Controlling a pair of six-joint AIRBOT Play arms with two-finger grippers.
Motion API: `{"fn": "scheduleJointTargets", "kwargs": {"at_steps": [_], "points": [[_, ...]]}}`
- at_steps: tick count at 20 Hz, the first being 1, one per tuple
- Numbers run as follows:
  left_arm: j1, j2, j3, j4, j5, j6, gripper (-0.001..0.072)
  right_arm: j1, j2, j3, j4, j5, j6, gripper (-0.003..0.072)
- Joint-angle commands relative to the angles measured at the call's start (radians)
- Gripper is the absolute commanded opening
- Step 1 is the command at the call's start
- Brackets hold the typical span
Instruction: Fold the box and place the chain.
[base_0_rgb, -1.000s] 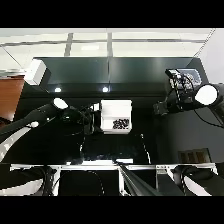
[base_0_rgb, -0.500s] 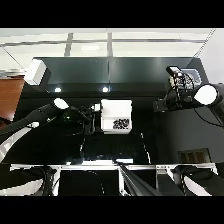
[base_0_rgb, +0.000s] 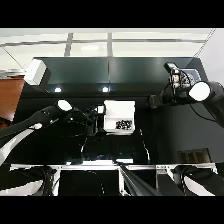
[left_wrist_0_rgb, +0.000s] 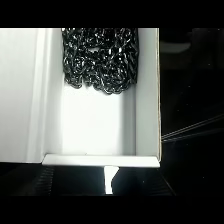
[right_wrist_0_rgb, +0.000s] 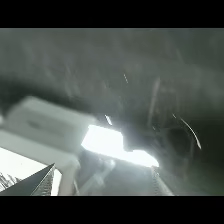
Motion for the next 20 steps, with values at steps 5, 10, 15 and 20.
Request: {"fn": "scheduleJointTargets", "kwargs": {"at_steps": [5,10,15,20], "points": [[-0.004,0.001,0.001,0.0,0.053,-0.024,0.0289,0.0,-0.253,0.143,0.288,-0.101,-0.248,0.068],[-0.004,0.001,0.001,0.0,0.053,-0.024,0.0289,0.001,-0.278,0.15,0.466,0.112,-0.761,0.068],[-0.004,0.001,0.001,0.0,0.053,-0.024,0.0289,0.006,-0.266,0.189,0.46,0.331,-1.02,0.068],[-0.004,0.001,0.001,0.0,0.053,-0.024,0.029,0.055,-0.267,0.182,0.456,0.326,-1.089,0.0681]]}}
